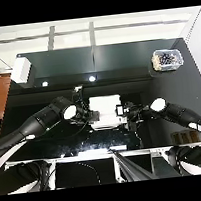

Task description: Fold the box and place the chain.

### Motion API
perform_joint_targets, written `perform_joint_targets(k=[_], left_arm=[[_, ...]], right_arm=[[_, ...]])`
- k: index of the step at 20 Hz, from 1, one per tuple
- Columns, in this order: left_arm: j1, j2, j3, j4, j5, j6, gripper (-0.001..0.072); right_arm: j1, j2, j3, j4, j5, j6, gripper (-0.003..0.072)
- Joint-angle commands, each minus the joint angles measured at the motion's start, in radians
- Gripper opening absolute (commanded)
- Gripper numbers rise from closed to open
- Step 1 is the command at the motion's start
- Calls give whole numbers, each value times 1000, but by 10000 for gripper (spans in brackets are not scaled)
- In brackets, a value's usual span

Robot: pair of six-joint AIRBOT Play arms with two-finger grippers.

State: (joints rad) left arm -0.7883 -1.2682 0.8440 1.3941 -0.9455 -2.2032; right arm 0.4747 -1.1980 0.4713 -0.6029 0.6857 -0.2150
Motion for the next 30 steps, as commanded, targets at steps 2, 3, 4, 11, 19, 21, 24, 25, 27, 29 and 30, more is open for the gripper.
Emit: perform_joint_targets(k=[2, 3, 4, 11, 19, 21, 24, 25, 27, 29, 30], left_arm=[[-39, -40, 10, -22, -3, -32, 312], [-51, -55, 22, -20, -2, -32, 312], [-61, -66, 35, -13, -2, -33, 311], [-69, -97, 66, 67, -39, -117, 311], [-71, -147, 119, 68, -66, -124, 310], [-71, -147, 121, 67, -68, -124, 310], [-71, -148, 121, 67, -79, -142, 311], [-71, -148, 121, 66, -84, -149, 310], [-71, -148, 121, 68, -96, -156, 310], [-70, -148, 121, 76, -100, -161, 311], [-69, -148, 121, 76, -99, -162, 310]], right_arm=[[0, 0, -1, 0, 1, 1, 440], [0, 0, -1, 0, 1, 1, 440], [0, 0, -1, 0, 1, 1, 440], [0, 0, -1, 0, 1, 1, 440], [0, 0, -1, 0, 1, 1, 440], [0, 0, -1, 0, 1, 1, 440], [0, 0, -1, 0, 1, 1, 440], [0, 0, -1, 0, 1, 1, 440], [0, 0, -1, 0, 1, 1, 440], [0, 0, -1, 0, 1, 1, 440], [0, 0, -1, 0, 1, 1, 440]])
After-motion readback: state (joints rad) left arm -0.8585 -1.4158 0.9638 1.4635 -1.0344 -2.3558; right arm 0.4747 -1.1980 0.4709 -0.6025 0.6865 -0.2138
